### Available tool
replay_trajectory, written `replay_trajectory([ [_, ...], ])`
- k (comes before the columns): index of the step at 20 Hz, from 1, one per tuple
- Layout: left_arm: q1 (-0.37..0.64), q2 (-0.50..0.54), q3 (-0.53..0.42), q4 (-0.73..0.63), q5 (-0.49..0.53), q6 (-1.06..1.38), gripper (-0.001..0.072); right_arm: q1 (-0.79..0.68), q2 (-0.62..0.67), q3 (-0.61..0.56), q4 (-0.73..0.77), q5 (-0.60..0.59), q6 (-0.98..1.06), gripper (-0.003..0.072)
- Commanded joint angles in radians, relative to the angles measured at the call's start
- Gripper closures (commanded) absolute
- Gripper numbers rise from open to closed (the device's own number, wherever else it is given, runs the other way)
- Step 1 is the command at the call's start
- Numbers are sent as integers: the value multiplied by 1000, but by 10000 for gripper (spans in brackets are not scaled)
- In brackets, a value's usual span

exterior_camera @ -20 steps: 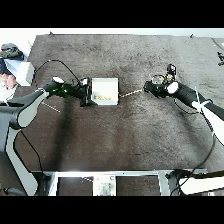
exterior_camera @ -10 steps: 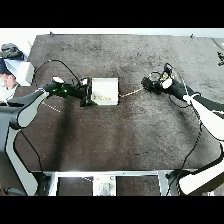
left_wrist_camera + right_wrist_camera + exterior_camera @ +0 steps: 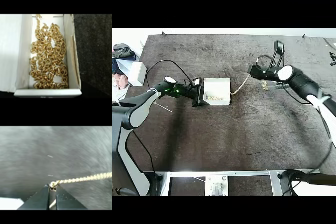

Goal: Fold the box and place the chain.

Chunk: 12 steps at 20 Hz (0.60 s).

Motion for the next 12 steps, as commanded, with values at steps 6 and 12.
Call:
replay_trajectory([
  [6, 1, 1, 0, 0, 0, 0, 363, 187, 222, 2, -42, 8, -22, 675],
  [12, 1, 1, 0, 0, 0, 0, 363, 323, 199, 3, -29, -91, -21, 675],
])
